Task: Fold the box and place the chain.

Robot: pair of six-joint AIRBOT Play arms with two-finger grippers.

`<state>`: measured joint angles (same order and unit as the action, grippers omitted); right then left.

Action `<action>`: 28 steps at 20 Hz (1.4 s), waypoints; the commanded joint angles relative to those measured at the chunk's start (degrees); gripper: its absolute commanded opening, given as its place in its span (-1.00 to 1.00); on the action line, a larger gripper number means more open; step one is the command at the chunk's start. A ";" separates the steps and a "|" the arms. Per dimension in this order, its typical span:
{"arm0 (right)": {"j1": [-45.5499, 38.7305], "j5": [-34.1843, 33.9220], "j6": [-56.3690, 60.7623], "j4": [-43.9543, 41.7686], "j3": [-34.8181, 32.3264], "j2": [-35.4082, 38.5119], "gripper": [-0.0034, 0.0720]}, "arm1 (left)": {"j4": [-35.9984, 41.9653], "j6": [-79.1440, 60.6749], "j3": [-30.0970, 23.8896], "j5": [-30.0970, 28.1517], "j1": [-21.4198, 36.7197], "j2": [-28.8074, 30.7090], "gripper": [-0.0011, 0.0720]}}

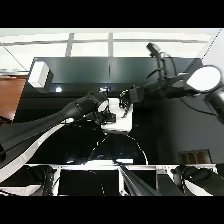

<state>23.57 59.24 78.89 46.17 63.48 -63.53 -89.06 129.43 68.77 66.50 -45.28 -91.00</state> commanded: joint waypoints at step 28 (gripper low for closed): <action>-11.37 11.69 3.17 18.43 -6.54 14.64 -0.01 | 1.51 5.01 4.04 -0.04 -0.04 0.26 -0.48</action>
